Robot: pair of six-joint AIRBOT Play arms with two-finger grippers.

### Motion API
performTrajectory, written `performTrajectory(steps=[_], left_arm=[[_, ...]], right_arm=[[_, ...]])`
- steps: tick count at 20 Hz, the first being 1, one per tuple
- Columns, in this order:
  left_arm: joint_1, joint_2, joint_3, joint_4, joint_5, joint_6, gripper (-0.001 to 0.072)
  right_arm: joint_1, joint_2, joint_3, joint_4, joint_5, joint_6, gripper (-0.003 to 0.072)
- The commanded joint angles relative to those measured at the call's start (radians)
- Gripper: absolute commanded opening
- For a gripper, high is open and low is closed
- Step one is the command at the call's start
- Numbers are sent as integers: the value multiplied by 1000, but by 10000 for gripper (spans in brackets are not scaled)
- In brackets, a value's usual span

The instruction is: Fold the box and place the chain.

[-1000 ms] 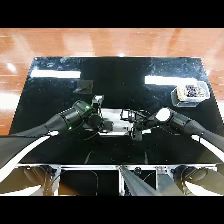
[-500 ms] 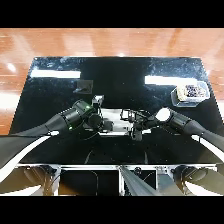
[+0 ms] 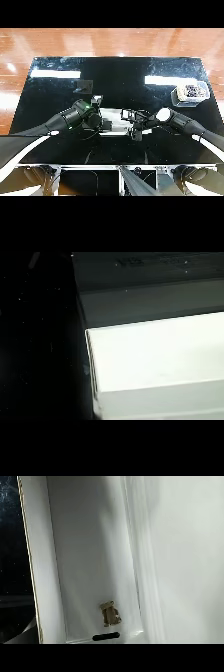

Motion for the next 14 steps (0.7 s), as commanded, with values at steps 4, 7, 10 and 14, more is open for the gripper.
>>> performTrajectory(steps=[4,7,10,14], left_arm=[[-1,0,20,-19,-10,9,22],[-1,0,44,-19,-9,11,190],[0,0,55,-18,-6,11,420],[0,0,55,-10,-5,11,420]], right_arm=[[1,0,0,0,-6,-4,543],[1,-1,0,0,-6,-4,543],[1,0,0,0,-6,-4,543],[1,0,0,0,-6,-4,543]])
